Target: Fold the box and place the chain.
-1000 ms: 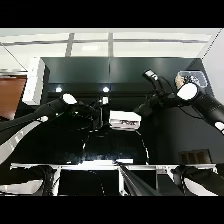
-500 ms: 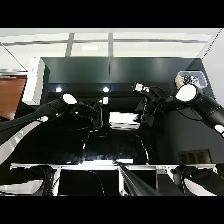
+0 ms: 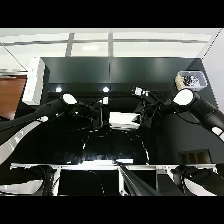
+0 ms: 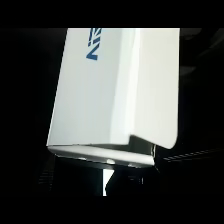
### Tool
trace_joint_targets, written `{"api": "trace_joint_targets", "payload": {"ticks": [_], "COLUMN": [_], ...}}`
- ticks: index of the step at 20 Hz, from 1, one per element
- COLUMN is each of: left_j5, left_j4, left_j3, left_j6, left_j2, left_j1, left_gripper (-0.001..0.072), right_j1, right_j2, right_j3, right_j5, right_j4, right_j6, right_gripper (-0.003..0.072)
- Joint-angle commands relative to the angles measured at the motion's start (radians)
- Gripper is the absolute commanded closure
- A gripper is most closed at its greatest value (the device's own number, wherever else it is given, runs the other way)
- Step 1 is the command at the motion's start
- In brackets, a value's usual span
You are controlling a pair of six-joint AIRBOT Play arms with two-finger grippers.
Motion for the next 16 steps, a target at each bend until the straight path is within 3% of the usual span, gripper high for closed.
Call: {"api": "trace_joint_targets", "payload": {"ticks": [1, 2, 16], "left_j5": [-0.002, -0.002, -0.003], "left_j4": [0.0, 0.0, 0.0], "left_j3": [-0.001, -0.001, -0.001], "left_j6": [0.0, 0.0, 0.001], "left_j2": [-0.001, -0.001, -0.001], "left_j1": [0.0, 0.0, 0.0], "left_gripper": [0.0226, 0.0226, 0.0226], "right_j1": [0.0, 0.001, 0.0], "right_j2": [0.0, 0.0, -0.009], "right_j3": [-0.003, -0.003, -0.006], "right_j5": [-0.008, -0.008, 0.025], "right_j4": [0.023, 0.027, 0.011], "right_j6": [-0.004, -0.004, -0.001], "right_gripper": [0.0423, 0.0447, 0.0447]}}
